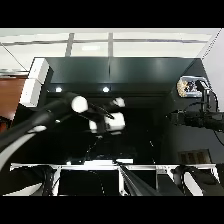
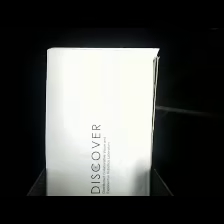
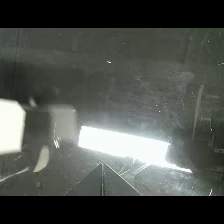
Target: Fold the box and place the chain.
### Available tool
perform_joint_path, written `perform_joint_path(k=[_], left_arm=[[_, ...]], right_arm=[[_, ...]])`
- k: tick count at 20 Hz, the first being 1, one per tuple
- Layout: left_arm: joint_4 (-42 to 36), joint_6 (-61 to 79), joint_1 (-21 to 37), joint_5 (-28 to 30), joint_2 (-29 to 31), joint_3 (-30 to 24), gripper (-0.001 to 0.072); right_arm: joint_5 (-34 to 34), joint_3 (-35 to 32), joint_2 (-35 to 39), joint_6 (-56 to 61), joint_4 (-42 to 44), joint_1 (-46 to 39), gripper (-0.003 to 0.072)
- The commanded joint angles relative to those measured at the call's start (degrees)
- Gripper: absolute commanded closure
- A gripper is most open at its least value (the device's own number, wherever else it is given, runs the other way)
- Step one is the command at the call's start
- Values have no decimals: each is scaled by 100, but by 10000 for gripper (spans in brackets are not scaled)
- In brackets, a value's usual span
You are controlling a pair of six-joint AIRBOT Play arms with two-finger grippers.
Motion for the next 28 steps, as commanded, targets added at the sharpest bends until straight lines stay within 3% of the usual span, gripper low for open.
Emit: perform_joint_path(k=[1, 3, 7, 10, 13, 16, 21, 28], left_arm=[[918, -1633, 1303, -1023, 807, -417, 417], [1506, -2361, 2295, -1436, 1283, -879, 417], [2015, -2848, 4592, -1482, 1919, -1698, 417], [1991, -2844, 6011, -1578, 1934, -1670, 417], [1947, -2787, 6835, -1261, 1932, -1563, 415], [1648, -2323, 7219, -632, 1923, -1537, 415], [1528, -1781, 7228, 245, 1687, -1532, 416], [960, -1467, 7197, 446, 730, -1005, 415]], right_arm=[[37, -2, 7, 2, 2, -4, 673], [35, -2, 4, 0, 2, -4, 672], [28, -2, 4, 0, 4, -4, 672], [24, -2, 4, 0, 2, -4, 672], [2, -2, 4, 2, 4, -4, 672], [4, -2, 7, 70, 63, -2, 673], [-17, -2, 4, 68, 55, -4, 672], [-35, -2, 4, 74, 57, -4, 673]])
